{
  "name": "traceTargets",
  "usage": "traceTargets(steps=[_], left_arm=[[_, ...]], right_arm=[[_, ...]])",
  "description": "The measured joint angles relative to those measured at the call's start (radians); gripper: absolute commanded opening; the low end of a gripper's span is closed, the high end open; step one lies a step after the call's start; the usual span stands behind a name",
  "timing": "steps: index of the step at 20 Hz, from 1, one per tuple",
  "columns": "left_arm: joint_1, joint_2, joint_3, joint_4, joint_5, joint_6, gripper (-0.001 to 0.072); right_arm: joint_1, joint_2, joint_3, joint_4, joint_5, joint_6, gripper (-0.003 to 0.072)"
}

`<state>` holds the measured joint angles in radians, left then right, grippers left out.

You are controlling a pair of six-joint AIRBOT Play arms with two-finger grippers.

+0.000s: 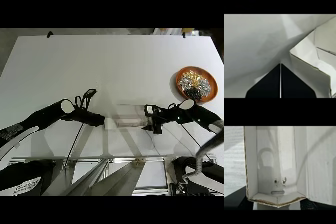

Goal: Fold the box and place the chain.

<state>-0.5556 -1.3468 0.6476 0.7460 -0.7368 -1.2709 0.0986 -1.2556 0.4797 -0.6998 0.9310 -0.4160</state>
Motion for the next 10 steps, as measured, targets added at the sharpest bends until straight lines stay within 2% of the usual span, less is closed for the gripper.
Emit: traceTargets(steps=[10], left_arm=[[-0.058, 0.027, 0.071, -0.075, -0.042, 0.031, 0.0015]], right_arm=[[0.0, 0.0, 0.0, 0.0, 0.0, 0.0, 0.0299]])
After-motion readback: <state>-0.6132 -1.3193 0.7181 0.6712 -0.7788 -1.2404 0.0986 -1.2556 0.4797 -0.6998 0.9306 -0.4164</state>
